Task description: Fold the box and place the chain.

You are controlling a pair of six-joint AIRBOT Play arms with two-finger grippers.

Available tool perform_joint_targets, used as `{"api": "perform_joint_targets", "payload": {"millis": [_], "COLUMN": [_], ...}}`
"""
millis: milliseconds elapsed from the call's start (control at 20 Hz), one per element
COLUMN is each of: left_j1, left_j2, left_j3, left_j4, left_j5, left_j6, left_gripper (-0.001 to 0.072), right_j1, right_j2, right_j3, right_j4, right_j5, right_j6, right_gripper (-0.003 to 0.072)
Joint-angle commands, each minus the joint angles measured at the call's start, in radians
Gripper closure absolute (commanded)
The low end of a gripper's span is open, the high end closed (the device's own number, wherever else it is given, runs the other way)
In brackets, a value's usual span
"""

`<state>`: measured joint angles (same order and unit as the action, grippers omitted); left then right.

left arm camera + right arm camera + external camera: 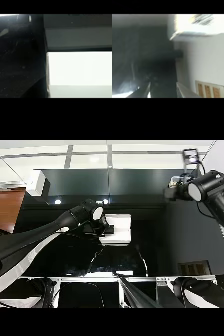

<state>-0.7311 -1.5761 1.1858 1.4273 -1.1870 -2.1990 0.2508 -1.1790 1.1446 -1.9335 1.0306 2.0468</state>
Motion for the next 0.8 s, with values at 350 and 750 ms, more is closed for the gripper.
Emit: {"api": "perform_joint_targets", "payload": {"millis": [350, 750], "left_j1": [0.000, 0.000], "left_j2": [0.000, 0.000], "left_j3": [0.001, 0.000], "left_j4": [0.000, 0.000], "left_j5": [0.001, 0.000], "left_j6": [0.000, 0.000], "left_gripper": [0.0684, 0.0684], "right_j1": [-0.461, -0.462], "right_j2": [-0.642, -0.843], "right_j3": [0.531, 0.732], "right_j4": [0.496, 0.430], "right_j5": [-0.126, 0.000], "right_j6": [-0.113, -0.209], "right_gripper": [-0.0034, -0.0034]}}
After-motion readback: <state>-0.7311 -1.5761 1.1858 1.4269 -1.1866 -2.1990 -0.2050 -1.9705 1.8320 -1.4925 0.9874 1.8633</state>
